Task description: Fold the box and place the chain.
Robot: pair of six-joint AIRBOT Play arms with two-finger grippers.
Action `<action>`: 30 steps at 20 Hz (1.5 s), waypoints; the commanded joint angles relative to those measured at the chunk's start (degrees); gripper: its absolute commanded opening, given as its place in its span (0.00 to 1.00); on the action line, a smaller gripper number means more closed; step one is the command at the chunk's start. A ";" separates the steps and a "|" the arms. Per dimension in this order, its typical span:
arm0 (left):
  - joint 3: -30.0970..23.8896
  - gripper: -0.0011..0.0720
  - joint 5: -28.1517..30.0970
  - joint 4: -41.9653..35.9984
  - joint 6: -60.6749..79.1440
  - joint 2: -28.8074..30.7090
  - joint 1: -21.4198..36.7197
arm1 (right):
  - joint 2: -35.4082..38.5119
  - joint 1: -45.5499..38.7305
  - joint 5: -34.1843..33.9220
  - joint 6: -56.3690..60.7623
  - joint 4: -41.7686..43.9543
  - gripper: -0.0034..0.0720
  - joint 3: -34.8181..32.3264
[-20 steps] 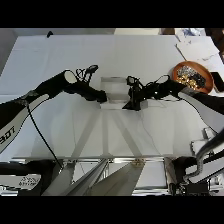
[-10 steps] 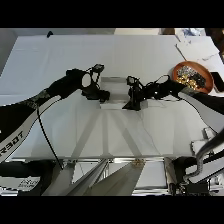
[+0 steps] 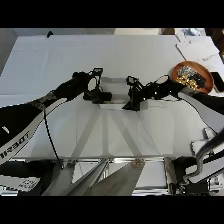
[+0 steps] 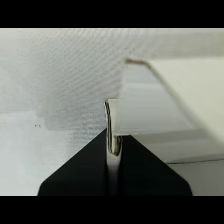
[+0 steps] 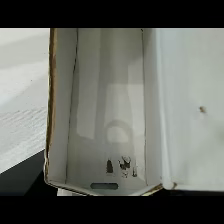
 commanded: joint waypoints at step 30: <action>-14.82 0.98 -11.96 -53.55 141.41 4.15 28.87 | 0.02 -0.02 -0.09 -0.31 -0.15 0.58 0.07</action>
